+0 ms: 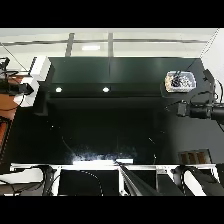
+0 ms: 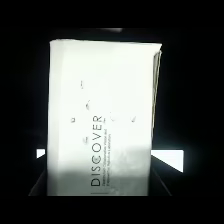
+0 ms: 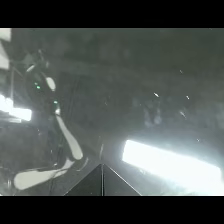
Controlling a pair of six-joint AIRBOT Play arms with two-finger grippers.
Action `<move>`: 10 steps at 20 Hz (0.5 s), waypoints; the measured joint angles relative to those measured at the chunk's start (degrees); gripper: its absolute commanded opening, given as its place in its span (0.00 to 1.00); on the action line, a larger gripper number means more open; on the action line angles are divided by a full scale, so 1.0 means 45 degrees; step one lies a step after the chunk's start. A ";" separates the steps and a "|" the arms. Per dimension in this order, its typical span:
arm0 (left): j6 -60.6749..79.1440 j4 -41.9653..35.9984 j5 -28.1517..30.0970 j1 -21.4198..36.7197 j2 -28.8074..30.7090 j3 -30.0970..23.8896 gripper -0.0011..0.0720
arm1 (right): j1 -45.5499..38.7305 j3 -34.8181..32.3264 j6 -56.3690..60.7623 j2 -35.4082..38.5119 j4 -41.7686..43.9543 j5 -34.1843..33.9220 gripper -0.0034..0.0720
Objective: Fold the box and place the chain.
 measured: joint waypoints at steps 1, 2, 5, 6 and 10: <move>0.0107 -0.0024 0.0291 -0.0049 -0.0442 0.0359 0.49 | 0.0199 0.0000 -0.0039 0.0000 0.0029 -0.0248 0.06; 0.0204 -0.0015 0.0389 -0.0107 -0.0860 0.0695 0.49 | 0.0403 0.0000 -0.0063 0.0000 0.0068 -0.0491 0.06; 0.0335 -0.0049 0.0646 -0.0359 -0.1928 0.1574 0.68 | 0.0952 0.0000 -0.0117 0.0000 0.0121 -0.1146 0.06; 0.0374 -0.0039 0.0631 -0.0461 -0.2127 0.1739 0.99 | 0.1059 0.0000 -0.0117 0.0000 0.0126 -0.1311 0.06; 0.0335 0.0423 0.0427 -0.0835 -0.2390 0.2433 0.99 | 0.1307 0.0000 0.0194 0.0000 -0.0034 -0.1671 0.06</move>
